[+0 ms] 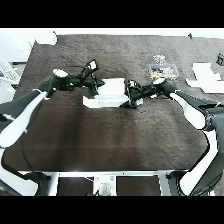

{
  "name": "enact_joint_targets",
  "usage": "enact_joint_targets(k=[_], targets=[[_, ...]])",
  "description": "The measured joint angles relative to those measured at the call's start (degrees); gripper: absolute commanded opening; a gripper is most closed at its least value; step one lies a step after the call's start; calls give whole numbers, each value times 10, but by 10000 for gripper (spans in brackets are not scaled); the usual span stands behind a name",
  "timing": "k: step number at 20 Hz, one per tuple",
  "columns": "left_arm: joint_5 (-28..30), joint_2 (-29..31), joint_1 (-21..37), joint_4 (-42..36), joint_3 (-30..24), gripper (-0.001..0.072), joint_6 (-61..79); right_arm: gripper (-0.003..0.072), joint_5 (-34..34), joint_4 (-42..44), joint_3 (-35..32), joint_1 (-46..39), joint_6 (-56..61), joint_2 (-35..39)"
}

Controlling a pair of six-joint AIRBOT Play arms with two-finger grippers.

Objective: Fold the box and place the chain.

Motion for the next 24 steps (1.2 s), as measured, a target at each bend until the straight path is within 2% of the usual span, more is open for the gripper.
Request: enact_joint_targets(k=[1, 2, 5, 9, 18, 24], targets=[[-25, 15, 10, 26, 0, 574, -20, 581, 0, 0, 0, 0, 0, 0], [-53, 30, 23, 51, 0, 719, -39, 581, 0, 0, 0, 0, 0, 0], [-121, 64, 54, 94, 1, 719, -78, 581, 0, 0, 0, 0, 0, 0], [-168, 67, 63, 165, 0, 719, -117, 581, 0, 0, 0, 0, 0, 0], [-166, -5, 41, 215, -1, 719, -147, 581, 0, 0, 0, 0, 0, 0], [-146, -21, 25, 236, -1, 718, -153, 581, 0, 0, 0, 0, 0, 0]])
